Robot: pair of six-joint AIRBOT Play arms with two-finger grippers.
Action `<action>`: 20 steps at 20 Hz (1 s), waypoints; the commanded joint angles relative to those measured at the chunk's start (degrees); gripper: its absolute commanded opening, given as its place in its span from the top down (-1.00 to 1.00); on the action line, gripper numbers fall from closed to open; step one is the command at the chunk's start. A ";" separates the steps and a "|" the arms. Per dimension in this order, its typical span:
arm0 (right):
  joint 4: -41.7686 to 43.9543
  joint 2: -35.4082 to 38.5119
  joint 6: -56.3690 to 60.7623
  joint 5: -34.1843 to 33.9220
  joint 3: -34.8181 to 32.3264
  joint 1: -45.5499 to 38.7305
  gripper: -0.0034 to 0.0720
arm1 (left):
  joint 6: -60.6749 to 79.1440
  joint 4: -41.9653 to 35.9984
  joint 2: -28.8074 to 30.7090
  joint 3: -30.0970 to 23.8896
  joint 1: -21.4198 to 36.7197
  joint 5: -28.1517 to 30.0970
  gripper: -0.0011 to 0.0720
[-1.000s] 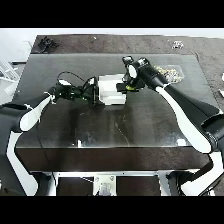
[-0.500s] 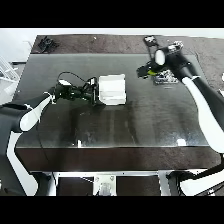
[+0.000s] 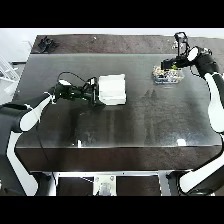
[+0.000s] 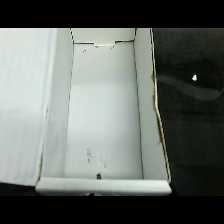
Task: Fold the box and place the chain.
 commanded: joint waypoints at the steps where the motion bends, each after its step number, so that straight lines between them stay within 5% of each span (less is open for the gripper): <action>1: 4.44 -7.52 -4.79 -1.79 6.71 -2.03 -0.29 | 0.00 0.02 0.00 -0.02 0.04 0.15 0.00; 12: 11.28 -16.31 -8.17 -4.81 10.69 -2.05 -0.19 | -0.02 0.04 0.00 0.00 0.04 0.50 0.00; 13: 11.26 -16.41 -8.20 -4.85 10.69 -2.03 -0.07 | -0.02 0.04 0.00 -0.02 0.04 0.48 0.00; 16: 11.21 -16.26 -8.24 -5.22 11.26 -1.88 0.76 | -0.02 0.04 0.00 0.00 0.04 0.50 0.00; 20: 10.08 -13.90 -8.22 -4.39 11.63 -1.16 0.89 | -0.02 0.04 0.00 0.00 0.04 0.50 0.00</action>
